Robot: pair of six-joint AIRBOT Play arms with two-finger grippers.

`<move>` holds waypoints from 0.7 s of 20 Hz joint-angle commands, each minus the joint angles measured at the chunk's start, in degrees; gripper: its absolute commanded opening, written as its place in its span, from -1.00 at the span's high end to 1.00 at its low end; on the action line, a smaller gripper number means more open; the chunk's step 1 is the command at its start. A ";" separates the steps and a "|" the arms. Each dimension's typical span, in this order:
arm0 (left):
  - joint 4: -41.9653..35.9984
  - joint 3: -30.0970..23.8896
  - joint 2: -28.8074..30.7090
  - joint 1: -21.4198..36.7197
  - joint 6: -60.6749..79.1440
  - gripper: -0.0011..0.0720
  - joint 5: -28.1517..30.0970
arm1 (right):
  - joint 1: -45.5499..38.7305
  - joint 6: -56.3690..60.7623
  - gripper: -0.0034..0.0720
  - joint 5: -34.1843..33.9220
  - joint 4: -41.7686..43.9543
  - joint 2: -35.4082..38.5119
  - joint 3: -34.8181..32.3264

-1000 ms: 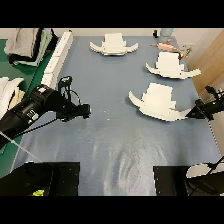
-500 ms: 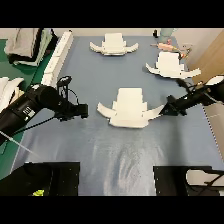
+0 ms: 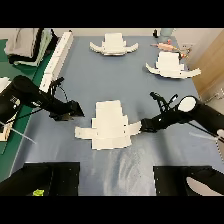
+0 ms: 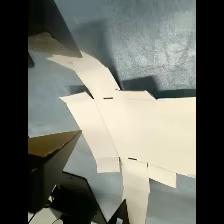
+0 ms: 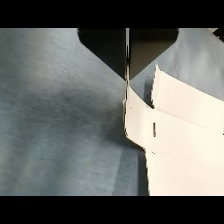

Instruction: Fold the box.

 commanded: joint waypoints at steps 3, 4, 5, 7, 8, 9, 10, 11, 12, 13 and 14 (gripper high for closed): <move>-11.34 0.07 -9.60 2.47 15.67 -0.91 -1.44 | 10.23 7.91 0.90 -8.46 -9.46 8.37 -3.37; -13.03 0.07 -11.67 2.47 17.62 -0.91 -1.11 | 11.26 9.86 0.90 -8.44 -11.67 8.87 -3.37; -14.60 0.07 -13.40 2.47 19.37 -0.91 -0.74 | 12.15 10.99 0.90 -8.44 -13.11 9.22 -3.37; -18.08 0.07 -16.57 2.47 23.06 -0.91 0.46 | 13.46 11.10 0.90 -8.63 -13.22 9.16 -3.37; -20.11 0.07 -18.03 2.40 25.27 -0.91 1.53 | 14.08 11.08 0.90 -8.76 -13.18 9.16 -3.37; -21.59 0.09 -19.34 2.40 26.91 -0.91 2.69 | 14.71 11.08 0.90 -8.85 -13.25 9.16 -3.37; -22.23 0.35 -20.72 2.40 27.63 -0.91 4.33 | 15.19 11.08 0.90 -8.85 -13.20 9.18 -3.34; -22.27 0.79 -21.92 2.43 27.63 -0.91 5.77 | 15.65 11.08 0.90 -8.85 -13.18 9.18 -3.34; -22.25 1.42 -23.08 2.40 27.76 -0.91 6.73 | 15.98 11.08 0.90 -8.85 -13.18 9.18 -3.34; -22.36 2.08 -24.04 2.36 28.28 -0.91 7.02 | 16.39 11.08 0.90 -8.87 -13.20 9.20 -3.34; -22.43 2.86 -25.09 2.14 28.63 -0.91 6.88 | 16.81 11.08 0.90 -8.92 -13.25 9.20 -3.34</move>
